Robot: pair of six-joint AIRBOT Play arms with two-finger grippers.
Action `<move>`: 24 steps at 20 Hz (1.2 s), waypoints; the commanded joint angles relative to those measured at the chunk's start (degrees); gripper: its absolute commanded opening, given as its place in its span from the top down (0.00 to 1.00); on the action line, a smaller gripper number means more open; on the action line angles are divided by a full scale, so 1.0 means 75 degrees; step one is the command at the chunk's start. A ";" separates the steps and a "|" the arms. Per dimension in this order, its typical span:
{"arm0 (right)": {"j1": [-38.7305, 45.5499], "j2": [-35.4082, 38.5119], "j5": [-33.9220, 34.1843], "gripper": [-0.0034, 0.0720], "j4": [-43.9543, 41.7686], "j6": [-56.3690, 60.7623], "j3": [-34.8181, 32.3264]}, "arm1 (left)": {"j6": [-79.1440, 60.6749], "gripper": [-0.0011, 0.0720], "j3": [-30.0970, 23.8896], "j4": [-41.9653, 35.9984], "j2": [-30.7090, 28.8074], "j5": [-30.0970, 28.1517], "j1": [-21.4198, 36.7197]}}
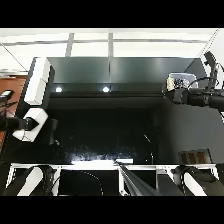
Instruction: Fold the box and place the chain.
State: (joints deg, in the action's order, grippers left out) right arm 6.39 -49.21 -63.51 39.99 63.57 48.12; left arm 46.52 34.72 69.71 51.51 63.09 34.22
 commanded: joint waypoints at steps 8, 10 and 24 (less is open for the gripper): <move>0.0003 0.0006 -0.0125 0.94 0.0061 0.0096 0.0009 | -0.0801 0.47 0.0443 -0.0600 0.1489 -0.1920 0.0551; 0.0003 0.0003 -0.0114 0.94 0.0201 0.0096 0.0009 | -0.0772 0.47 0.0481 -0.0790 0.1492 -0.2465 0.0443; 0.0003 0.0003 -0.0108 0.94 0.0251 0.0157 0.0009 | -0.1029 0.47 0.0481 -0.1734 0.2069 -0.2716 0.0379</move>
